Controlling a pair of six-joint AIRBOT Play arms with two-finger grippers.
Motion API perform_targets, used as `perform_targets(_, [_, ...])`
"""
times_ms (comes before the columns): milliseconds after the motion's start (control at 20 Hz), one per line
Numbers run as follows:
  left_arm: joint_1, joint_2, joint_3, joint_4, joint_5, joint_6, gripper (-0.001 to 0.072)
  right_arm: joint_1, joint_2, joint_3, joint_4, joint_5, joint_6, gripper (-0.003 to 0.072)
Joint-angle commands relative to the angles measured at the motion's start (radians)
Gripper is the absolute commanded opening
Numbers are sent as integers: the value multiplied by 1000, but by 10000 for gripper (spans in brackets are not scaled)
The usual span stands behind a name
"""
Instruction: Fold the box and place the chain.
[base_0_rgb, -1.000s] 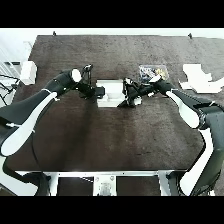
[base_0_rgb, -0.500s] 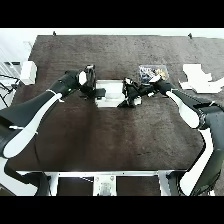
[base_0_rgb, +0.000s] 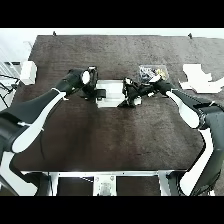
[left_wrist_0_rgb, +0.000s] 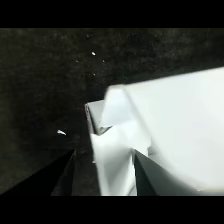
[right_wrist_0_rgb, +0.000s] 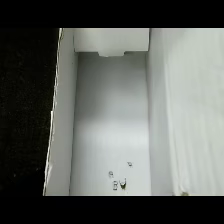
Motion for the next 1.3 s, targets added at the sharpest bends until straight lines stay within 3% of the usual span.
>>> perform_targets(0, [-15, -51, 88, 23, -95, -2, 426, 0, 0, 0, 0, 0, 0, 579])
perform_targets(550, [-29, -150, 249, 107, -251, -51, 426, 0, 0, 0, 1, 0, 0, 579])
perform_targets(950, [-29, -157, 258, 148, -275, -66, 424, 0, 0, 0, 0, 0, 0, 579])
perform_targets(1250, [-29, -233, 382, 165, -402, -64, 413, 0, 0, 0, 0, 0, 0, 579])
